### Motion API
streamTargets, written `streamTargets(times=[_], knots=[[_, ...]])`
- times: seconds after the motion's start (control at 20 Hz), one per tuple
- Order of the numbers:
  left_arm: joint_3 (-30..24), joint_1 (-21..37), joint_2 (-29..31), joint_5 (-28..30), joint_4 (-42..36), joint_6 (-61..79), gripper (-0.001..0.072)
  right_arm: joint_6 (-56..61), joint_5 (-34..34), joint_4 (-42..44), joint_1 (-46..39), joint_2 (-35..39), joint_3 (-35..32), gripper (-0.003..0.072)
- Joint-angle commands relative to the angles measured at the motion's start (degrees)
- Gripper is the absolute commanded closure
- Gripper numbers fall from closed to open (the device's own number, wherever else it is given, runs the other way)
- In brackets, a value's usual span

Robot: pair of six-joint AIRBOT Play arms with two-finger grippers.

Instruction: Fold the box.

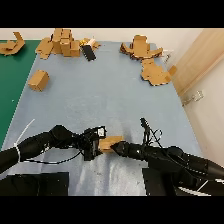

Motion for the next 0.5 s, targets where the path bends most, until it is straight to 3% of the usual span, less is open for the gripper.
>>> streamTargets(times=[0.0, 0.45], knots=[[0.0, 0.0, 0.0, 0.0, 0.0, 0.0, 0.027, 0.0, 0.0, 0.0, 1.7, -2.2, 0.0, 0.0684], [0.0, 0.0, 0.0, 0.0, 0.0, 0.0, 0.027, 0.0, 1.9, -0.1, 1.7, -4.0, 0.1, 0.0684]])
